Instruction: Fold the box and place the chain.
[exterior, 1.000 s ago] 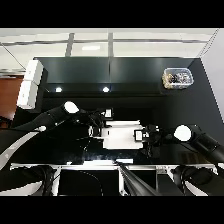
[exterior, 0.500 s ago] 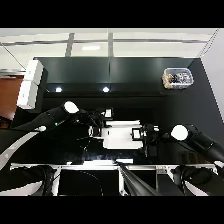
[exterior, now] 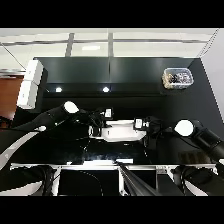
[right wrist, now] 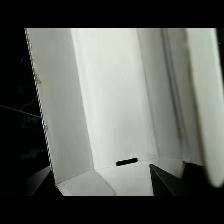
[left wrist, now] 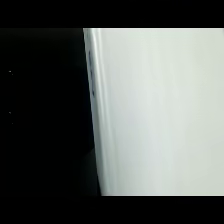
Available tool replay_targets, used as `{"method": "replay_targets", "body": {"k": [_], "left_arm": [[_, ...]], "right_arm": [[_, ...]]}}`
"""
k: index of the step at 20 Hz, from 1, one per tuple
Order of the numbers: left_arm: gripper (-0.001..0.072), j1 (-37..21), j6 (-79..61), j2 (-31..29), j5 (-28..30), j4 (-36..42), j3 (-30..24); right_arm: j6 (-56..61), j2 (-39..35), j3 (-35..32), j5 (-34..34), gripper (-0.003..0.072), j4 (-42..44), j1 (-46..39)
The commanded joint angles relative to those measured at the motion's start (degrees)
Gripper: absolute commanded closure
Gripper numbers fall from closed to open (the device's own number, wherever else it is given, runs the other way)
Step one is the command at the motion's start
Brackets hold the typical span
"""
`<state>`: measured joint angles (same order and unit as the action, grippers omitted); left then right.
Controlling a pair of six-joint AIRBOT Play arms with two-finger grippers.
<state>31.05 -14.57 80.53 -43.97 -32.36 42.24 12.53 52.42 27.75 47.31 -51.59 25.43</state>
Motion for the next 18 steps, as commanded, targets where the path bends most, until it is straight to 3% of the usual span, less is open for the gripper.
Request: {"method": "replay_targets", "body": {"k": [1, 9, 12, 18], "left_arm": [[0.0679, 0.00, -0.02, -0.04, -0.20, 0.00, 0.02], [0.0679, 0.02, -0.02, -0.04, -0.17, 0.00, 0.02], [0.0679, 0.17, -0.04, -0.04, -0.13, -0.02, 0.02], [0.0679, 0.17, -0.02, -0.04, -0.17, -0.02, 0.04]], "right_arm": [[0.52, -0.13, 2.71, -0.02, 0.0020, -1.05, -0.79], [-1.27, 0.13, 2.95, -4.98, 0.0020, 0.39, -1.57], [-1.38, 1.44, 2.93, -3.96, 0.0020, 1.33, -1.86], [-12.63, 3.39, -0.96, -2.34, 0.0020, 13.97, -1.86]]}}
